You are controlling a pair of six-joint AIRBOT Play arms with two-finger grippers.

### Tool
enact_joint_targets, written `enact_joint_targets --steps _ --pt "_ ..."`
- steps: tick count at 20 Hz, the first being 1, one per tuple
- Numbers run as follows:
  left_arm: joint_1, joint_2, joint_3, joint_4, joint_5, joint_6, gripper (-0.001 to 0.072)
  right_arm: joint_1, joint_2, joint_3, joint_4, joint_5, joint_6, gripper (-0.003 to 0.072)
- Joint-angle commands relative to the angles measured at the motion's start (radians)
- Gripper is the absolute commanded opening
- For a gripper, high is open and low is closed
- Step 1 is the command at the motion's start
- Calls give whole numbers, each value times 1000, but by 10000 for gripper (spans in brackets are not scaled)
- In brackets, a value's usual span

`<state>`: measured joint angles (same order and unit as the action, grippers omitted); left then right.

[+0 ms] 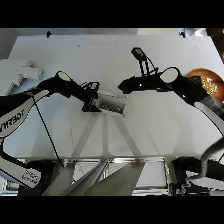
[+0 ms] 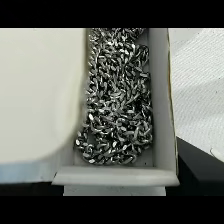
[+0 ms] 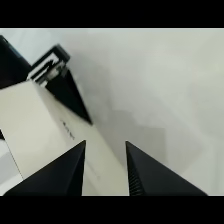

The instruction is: Fold the box and place the chain.

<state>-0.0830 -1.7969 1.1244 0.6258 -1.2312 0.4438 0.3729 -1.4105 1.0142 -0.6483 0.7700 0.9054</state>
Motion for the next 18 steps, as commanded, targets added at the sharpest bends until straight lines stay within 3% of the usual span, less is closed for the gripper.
enact_joint_targets --steps 1,7,10,12,13,15,18 --pt "0 1 1 0 0 0 394 -19 -74 0 95 164 -42 302" --pt "0 1 1 0 0 0 394 36 -75 1 151 230 -385 307" --pt "0 1 1 0 0 0 394 86 -69 1 113 150 -490 354" --pt "0 1 1 0 0 0 394 119 -56 1 26 71 -531 468" --pt "0 1 1 0 0 0 394 133 -48 1 -19 37 -542 469" --pt "0 1 1 0 0 0 394 151 -36 1 -96 -9 -539 437" --pt "0 1 1 0 0 0 394 168 -27 1 -221 -15 -487 305"
